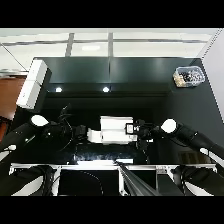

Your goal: Fold the box and place the chain.

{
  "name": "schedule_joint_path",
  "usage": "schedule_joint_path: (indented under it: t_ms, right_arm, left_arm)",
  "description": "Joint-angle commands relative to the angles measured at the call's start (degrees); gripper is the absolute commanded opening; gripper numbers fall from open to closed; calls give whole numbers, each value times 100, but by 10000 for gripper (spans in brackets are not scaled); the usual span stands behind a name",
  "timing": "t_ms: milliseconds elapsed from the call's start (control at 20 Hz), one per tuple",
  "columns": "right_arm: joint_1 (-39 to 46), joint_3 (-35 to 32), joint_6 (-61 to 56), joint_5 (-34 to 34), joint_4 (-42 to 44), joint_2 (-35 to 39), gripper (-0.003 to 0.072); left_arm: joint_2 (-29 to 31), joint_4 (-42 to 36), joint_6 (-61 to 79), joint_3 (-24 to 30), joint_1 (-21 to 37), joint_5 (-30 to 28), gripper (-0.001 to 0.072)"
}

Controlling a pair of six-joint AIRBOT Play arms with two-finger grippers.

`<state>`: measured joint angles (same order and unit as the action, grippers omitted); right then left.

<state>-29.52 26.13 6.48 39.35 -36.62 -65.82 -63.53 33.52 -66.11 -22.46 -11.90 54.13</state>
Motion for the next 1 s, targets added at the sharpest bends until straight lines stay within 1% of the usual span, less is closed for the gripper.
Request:
schedule_joint_path:
  t_ms: [0, 50, 350, 550, 650, 750, 950]
  right_arm:
    - [-4, -2, -7, 2, 0, -4, 436]
    - [-4, -2, -7, 2, 2, -4, 436]
    - [-4, -2, -9, 4, 2, -4, 436]
    - [-4, -2, -9, 4, 2, -4, 436]
    - [-4, -2, -9, 2, 2, -4, 436]
    - [-4, -2, -9, 2, 2, -4, 437]
    - [-4, -2, -9, 2, 0, -4, 436]
  left_arm:
    - [-7, -15, 280, -251, -92, 415, 611]
    - [-7, -15, 282, -321, -155, 503, 648]
    - [-7, -11, 260, -745, -857, 372, 646]
    - [-9, 55, -52, -844, -981, 181, 636]
    - [-9, 157, -413, -846, -1172, -4, 635]
    - [-9, 540, -1043, -861, -1528, -376, 625]
    - [-11, 1714, -2627, -1067, -2319, -1147, 618]
